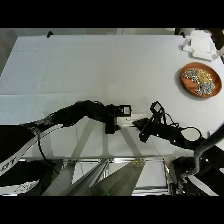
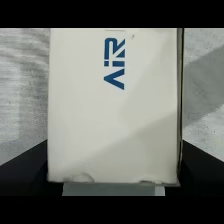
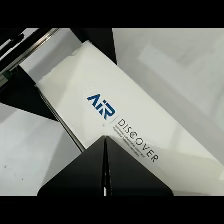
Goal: Fold the box and place the chain.
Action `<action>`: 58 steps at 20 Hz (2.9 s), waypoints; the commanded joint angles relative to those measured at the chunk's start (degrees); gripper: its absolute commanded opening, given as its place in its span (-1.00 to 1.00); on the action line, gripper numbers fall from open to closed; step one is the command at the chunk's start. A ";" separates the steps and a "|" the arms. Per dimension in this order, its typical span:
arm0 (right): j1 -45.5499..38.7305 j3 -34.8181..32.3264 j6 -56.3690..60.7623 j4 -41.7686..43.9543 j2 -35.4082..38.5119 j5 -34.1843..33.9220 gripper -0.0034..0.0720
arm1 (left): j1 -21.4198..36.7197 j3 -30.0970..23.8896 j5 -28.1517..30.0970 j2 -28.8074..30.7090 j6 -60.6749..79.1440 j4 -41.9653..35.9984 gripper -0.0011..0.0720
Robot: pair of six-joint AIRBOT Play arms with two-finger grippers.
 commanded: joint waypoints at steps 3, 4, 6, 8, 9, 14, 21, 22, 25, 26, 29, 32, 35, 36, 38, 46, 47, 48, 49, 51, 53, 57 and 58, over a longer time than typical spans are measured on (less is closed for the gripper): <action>-0.02 0.94 0.26 2.95 7.37 1.75 -0.90 | 0.04 0.00 0.02 0.04 0.22 0.22 -0.05; -0.02 1.49 5.46 -1.88 8.79 2.03 -0.90 | 0.04 0.00 0.02 0.04 0.22 0.22 -0.05; -0.02 4.09 18.34 -14.80 10.88 3.63 -0.90 | 0.04 0.00 0.02 0.04 0.22 0.22 -0.05; -0.02 9.25 36.39 -32.81 11.87 7.15 -0.90 | 0.04 0.00 0.02 0.04 0.22 0.22 -0.05; -0.02 12.63 45.83 -43.43 11.85 10.75 -0.90 | 0.04 0.00 0.02 0.04 0.22 0.20 -0.05; -0.04 27.08 71.58 -81.83 11.72 40.94 -0.91 | 0.04 0.00 0.02 0.04 0.22 0.22 -0.05; -0.04 28.15 82.29 -78.86 4.87 68.87 -0.91 | 0.02 0.00 0.04 0.04 0.22 0.22 -0.05; -0.02 28.11 83.10 -74.82 3.41 68.48 -0.91 | 0.02 0.00 0.02 0.04 0.22 0.22 -0.05; -0.02 27.96 83.56 -63.28 0.76 62.05 -0.91 | -0.04 0.00 0.07 0.04 0.20 0.17 -0.05; -0.02 27.56 83.52 -61.99 0.55 58.29 -0.91 | -0.17 0.00 0.04 0.04 0.22 0.20 -0.05; -4.63 27.32 83.12 -64.24 0.39 49.83 -0.91 | -0.20 0.00 0.07 0.04 0.20 0.17 -0.05; -22.82 27.32 76.39 -60.98 -1.16 54.86 -0.91 | -0.20 0.00 0.02 0.04 0.22 0.20 -0.05; -38.73 27.32 71.52 -61.51 -1.38 60.67 -0.90 | -0.20 0.00 0.02 0.04 0.22 0.15 -0.05; -42.34 27.32 69.72 -62.05 -1.38 61.42 -0.89 | -0.22 0.00 0.04 0.04 0.20 0.13 -0.05; -46.27 27.32 69.26 -64.74 -1.38 61.24 -0.89 | -0.20 0.00 -0.09 0.04 0.24 0.20 -0.06; -47.28 27.32 67.89 -66.73 -1.38 56.68 -0.89 | -0.13 0.00 -0.39 0.50 -0.02 0.83 -0.97; -47.28 27.32 67.87 -66.75 -1.38 56.39 -0.89 | -0.11 0.02 -0.39 1.18 -0.68 0.83 -0.97; -47.28 27.32 67.84 -66.75 -1.38 56.02 -0.89 | -0.09 0.00 -0.46 2.27 -1.66 0.96 -0.97; -47.28 27.30 67.84 -66.75 -1.38 55.56 -0.89 | 0.02 0.02 -0.79 3.72 -2.89 1.16 -0.97; -47.28 27.30 67.84 -66.73 -1.38 54.71 -0.89 | 1.31 0.00 -1.60 6.93 -5.16 1.29 -0.96; -47.28 27.32 67.84 -66.75 -1.38 54.12 -0.89 | 4.33 0.00 -1.92 10.27 -6.03 1.31 -0.97; -47.28 27.30 67.54 -66.75 -1.38 52.85 -0.89 | 15.30 0.02 -1.14 15.78 -15.43 1.68 -0.96; -47.28 27.30 66.58 -66.73 -1.38 52.65 -0.89 | 18.78 0.00 -0.22 17.16 -18.38 1.84 -0.97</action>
